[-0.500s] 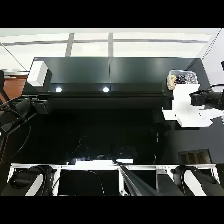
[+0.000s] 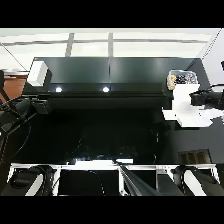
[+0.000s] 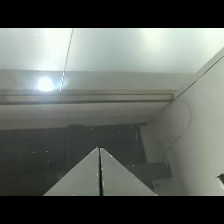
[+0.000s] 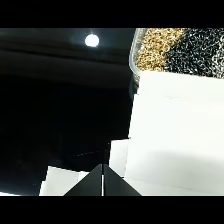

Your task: Fold the box and place the chain.

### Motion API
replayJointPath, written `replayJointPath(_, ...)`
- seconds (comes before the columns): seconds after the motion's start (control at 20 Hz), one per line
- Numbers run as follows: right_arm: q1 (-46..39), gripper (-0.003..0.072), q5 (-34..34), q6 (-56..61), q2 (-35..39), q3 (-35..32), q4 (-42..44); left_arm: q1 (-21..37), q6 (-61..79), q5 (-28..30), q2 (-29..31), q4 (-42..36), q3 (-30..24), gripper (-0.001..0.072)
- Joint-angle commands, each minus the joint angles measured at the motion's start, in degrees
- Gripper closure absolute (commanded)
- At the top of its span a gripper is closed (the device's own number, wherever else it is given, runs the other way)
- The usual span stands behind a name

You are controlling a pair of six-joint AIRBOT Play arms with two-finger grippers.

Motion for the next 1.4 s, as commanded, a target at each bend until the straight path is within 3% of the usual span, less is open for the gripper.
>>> replayJointPath(0.0,0.0,0.0668,0.0,0.0,0.0,0.0,0.0,0.0,0.0,0.0,0.0,0.0,0.0,0.0680)
replayJointPath(0.4,0.0,0.0668,0.0,0.0,0.0,0.0,0.8,0.0,0.0,1.1,0.0,0.0,0.0,0.0680)
replayJointPath(0.65,0.0,0.0668,-0.3,0.0,0.0,0.0,12.9,-0.2,0.0,9.2,-2.0,-0.8,0.0,0.0673)
replayJointPath(0.7,0.0,0.0668,-0.5,0.0,0.0,0.0,15.0,-0.2,0.0,10.8,-3.3,-2.4,0.0,0.0471)
replayJointPath(0.75,0.0,0.0668,-1.4,0.0,0.0,0.0,17.1,-0.2,0.0,12.0,-4.6,-3.7,0.0,0.0134)
replayJointPath(0.8,0.0,0.0668,-2.5,0.0,0.0,0.0,19.2,-0.2,0.0,12.7,-6.1,-5.6,0.0,0.0000)
replayJointPath(0.9,0.0,0.0667,-3.9,0.0,0.0,0.0,21.3,-0.5,0.0,12.3,-8.4,-7.1,0.1,0.0000)
replayJointPath(0.95,0.0,0.0569,-4.4,0.1,0.0,0.0,20.9,-0.9,0.0,11.8,-9.1,-7.3,0.1,0.0000)
replayJointPath(1.0,0.0,0.0132,-4.4,0.3,0.0,0.0,19.5,-1.6,0.1,10.9,-9.6,-7.3,0.1,0.0000)
replayJointPath(1.05,0.0,-0.0033,-4.4,0.7,0.0,0.0,17.5,-2.2,0.2,10.0,-9.9,-7.3,0.1,0.0000)
replayJointPath(1.2,-0.1,-0.0033,-4.3,6.4,-0.3,0.0,7.2,-3.9,1.9,7.4,-10.1,-7.2,0.1,0.0000)
replayJointPath(1.35,-3.2,-0.0032,-9.4,19.8,-1.0,1.5,-10.5,-4.9,4.4,6.4,-10.3,-7.3,0.1,0.0000)
